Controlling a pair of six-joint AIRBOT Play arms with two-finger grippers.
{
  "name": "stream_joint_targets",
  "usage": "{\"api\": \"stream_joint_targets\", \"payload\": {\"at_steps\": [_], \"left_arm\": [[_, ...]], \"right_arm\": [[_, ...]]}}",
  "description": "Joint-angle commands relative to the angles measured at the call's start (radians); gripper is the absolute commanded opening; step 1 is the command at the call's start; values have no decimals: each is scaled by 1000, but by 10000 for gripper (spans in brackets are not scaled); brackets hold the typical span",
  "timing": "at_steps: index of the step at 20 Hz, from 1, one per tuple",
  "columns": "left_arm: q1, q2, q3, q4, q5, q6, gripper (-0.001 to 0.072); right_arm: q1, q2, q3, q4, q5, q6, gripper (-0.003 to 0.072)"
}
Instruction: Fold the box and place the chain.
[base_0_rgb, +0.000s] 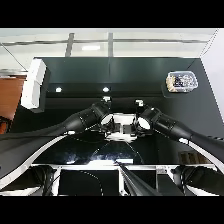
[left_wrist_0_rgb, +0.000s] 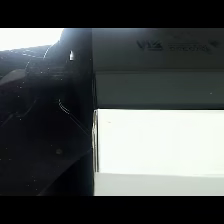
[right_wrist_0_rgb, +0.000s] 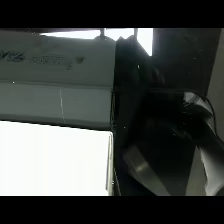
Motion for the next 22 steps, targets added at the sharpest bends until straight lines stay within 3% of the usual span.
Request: {"api": "stream_joint_targets", "payload": {"at_steps": [1,10,11,15,16,17,22], "left_arm": [[0,0,-1,0,0,0,30],[0,0,-1,0,-2,0,30],[0,0,-1,0,-3,0,30],[0,0,-1,0,-3,0,30],[0,0,-1,0,-3,0,30],[0,0,-1,0,-3,0,30],[0,0,-1,0,-2,0,30]], "right_arm": [[0,1,27,-6,7,-5,171],[2,-14,40,-23,53,6,159],[3,-17,40,-23,53,5,13],[8,-17,40,-28,42,6,16],[7,-14,41,-29,43,4,153],[7,-6,43,-30,62,-6,420],[-44,154,53,-34,198,-153,448]]}}
